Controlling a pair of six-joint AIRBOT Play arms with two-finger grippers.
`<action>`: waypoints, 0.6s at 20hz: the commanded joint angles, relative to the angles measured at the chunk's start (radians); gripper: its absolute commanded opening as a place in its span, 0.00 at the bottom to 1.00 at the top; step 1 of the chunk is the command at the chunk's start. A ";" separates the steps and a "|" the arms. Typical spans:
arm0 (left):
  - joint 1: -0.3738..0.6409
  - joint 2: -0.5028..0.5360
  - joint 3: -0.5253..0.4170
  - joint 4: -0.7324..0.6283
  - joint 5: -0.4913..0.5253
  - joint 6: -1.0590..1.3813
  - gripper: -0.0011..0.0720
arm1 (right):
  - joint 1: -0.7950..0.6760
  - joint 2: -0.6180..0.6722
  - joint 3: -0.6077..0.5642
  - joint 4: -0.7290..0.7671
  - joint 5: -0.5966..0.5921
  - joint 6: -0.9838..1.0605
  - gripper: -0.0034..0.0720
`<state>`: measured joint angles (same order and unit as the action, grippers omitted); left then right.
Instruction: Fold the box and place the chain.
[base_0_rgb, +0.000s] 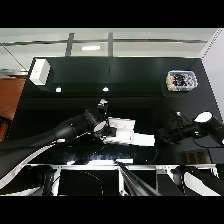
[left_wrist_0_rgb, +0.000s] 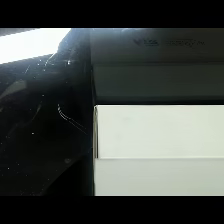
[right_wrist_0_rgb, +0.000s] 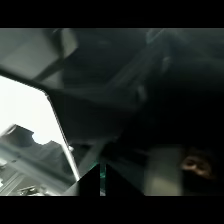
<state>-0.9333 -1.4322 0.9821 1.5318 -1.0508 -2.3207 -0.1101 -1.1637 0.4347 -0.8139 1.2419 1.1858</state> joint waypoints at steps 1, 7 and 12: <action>0.000 0.000 0.000 0.000 0.003 0.001 0.06 | 0.097 -0.079 -0.002 0.209 -0.027 -0.143 0.11; 0.000 0.000 0.000 0.000 0.003 0.001 0.06 | 0.110 -0.078 0.008 0.370 0.058 -0.287 0.79; 0.000 0.000 0.000 0.000 0.003 0.000 0.06 | 0.163 -0.077 0.012 0.402 0.068 -0.315 0.78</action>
<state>-0.9333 -1.4322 0.9821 1.5318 -1.0492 -2.3199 0.0196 -1.2396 0.4431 -0.4442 1.3025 0.8959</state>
